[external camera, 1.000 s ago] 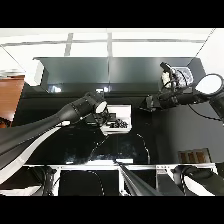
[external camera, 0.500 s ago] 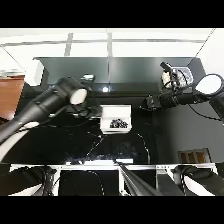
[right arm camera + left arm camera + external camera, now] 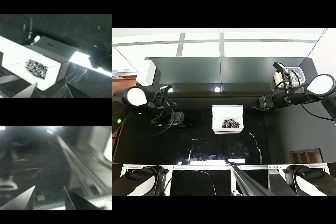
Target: Fold the box and place the chain.
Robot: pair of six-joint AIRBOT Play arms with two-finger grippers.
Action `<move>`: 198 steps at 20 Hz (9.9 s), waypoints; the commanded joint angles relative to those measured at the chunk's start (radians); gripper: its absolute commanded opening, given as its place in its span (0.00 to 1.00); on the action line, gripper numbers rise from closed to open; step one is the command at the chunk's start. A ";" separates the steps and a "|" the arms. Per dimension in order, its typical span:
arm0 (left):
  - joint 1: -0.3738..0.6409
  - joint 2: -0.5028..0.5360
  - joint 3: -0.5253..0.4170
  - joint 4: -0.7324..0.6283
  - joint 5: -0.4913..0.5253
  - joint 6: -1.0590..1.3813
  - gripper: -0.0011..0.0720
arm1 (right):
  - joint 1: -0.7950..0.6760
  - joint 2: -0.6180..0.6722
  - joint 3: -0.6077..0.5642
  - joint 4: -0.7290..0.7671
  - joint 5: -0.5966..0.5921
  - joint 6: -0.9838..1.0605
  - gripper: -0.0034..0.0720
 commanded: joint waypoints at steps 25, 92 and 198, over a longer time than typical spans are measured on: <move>-0.034 -0.209 -0.086 -0.344 0.354 1.659 0.99 | -0.066 0.000 0.000 -0.086 -0.135 0.000 0.58; -0.309 -0.350 -0.073 -0.629 0.558 1.847 0.65 | 0.183 -0.160 -0.069 0.207 -0.090 -1.083 0.98; -0.308 -0.323 -0.052 -0.597 0.552 1.703 1.00 | -0.186 0.005 -0.084 0.246 0.224 -0.293 0.07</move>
